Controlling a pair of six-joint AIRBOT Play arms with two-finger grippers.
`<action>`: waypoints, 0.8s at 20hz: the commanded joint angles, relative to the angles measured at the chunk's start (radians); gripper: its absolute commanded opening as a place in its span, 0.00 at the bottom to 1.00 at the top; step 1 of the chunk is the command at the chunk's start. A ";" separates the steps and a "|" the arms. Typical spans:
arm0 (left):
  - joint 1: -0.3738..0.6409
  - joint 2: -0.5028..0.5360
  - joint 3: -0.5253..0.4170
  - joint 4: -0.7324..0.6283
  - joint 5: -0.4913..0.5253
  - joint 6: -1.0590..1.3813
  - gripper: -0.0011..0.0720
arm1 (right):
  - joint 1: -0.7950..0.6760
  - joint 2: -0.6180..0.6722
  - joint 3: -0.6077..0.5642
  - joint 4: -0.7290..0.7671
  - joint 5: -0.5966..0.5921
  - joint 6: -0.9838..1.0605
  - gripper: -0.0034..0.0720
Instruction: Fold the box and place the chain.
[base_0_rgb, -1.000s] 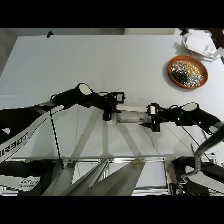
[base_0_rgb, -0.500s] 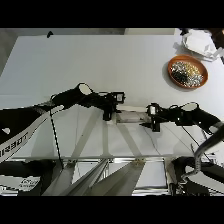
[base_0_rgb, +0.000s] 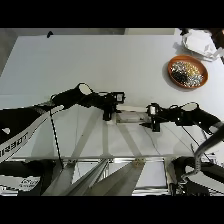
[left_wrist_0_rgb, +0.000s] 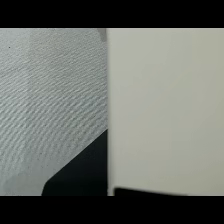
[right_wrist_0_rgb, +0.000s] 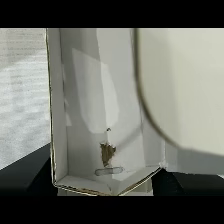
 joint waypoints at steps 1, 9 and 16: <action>0.000 0.000 0.000 0.000 0.000 0.000 0.03 | 0.000 0.000 0.000 0.000 0.000 0.000 0.58; 0.000 0.000 0.000 0.000 0.000 0.000 0.03 | 0.000 0.000 0.000 0.000 0.000 0.000 0.58; 0.009 0.017 0.000 0.008 -0.030 -0.066 0.50 | 0.000 0.000 0.000 0.000 0.000 0.000 0.58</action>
